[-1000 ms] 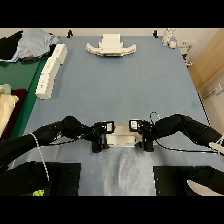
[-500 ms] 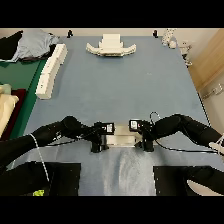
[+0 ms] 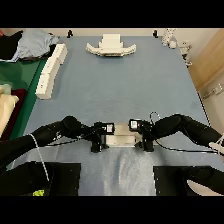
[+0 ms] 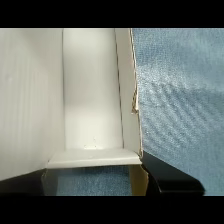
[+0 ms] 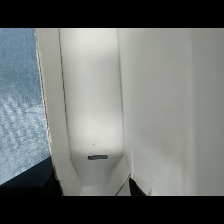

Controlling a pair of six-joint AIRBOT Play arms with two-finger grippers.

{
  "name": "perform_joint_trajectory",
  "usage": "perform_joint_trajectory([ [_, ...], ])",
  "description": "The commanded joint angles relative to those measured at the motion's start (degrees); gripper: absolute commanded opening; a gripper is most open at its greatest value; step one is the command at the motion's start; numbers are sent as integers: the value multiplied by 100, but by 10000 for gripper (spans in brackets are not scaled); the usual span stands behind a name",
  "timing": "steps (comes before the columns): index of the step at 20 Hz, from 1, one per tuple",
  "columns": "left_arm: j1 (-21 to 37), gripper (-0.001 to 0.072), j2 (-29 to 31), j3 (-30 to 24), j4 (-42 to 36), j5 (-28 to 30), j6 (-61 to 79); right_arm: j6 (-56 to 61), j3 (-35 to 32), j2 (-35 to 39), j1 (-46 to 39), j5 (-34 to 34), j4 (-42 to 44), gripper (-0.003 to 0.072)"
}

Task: Fold the box.

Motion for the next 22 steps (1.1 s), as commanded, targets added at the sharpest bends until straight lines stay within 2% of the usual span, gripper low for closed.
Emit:
perform_joint_trajectory([
  [1,-7,480,4,7,-33,28,-4,-7,-2,0,2,0,0,415],
  [19,-7,480,4,4,-31,24,-4,96,-2,2,2,-52,4,416],
  [20,-7,480,4,4,-31,24,-4,96,-2,2,2,-35,-9,517],
  [21,-4,480,4,4,-31,24,-4,107,0,11,2,-35,-20,698],
  [22,-4,480,4,4,-31,24,-4,251,0,48,2,-44,-92,720],
])
